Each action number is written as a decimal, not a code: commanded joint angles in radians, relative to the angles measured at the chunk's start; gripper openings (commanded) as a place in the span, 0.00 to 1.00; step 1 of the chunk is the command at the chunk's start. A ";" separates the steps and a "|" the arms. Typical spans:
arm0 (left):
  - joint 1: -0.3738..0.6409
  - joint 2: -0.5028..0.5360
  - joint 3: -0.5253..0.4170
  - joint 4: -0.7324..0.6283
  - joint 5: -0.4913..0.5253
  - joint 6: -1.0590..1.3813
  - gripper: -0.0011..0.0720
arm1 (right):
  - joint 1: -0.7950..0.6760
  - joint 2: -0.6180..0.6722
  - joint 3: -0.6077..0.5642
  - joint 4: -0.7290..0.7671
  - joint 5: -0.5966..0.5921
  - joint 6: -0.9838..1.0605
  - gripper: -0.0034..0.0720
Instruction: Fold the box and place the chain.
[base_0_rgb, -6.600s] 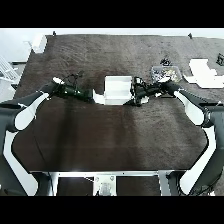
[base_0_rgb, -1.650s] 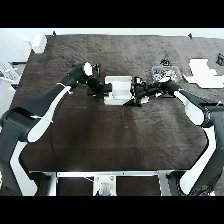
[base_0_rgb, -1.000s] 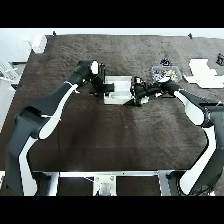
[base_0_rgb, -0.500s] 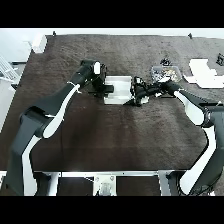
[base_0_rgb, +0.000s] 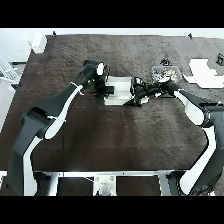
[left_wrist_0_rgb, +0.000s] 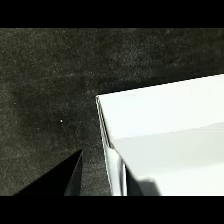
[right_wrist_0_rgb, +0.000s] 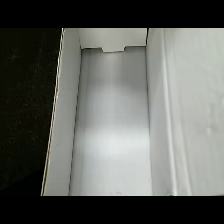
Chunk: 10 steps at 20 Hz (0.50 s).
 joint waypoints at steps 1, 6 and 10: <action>-0.008 -0.001 0.002 0.014 -0.005 0.010 0.36 | 0.000 0.000 0.000 0.000 -0.001 0.001 0.82; -0.008 -0.001 0.002 0.012 -0.003 0.024 0.30 | 0.000 0.000 0.000 0.000 -0.001 0.001 0.82; -0.008 -0.004 0.002 0.004 0.001 0.024 0.30 | 0.000 0.000 0.000 0.000 -0.001 0.001 0.82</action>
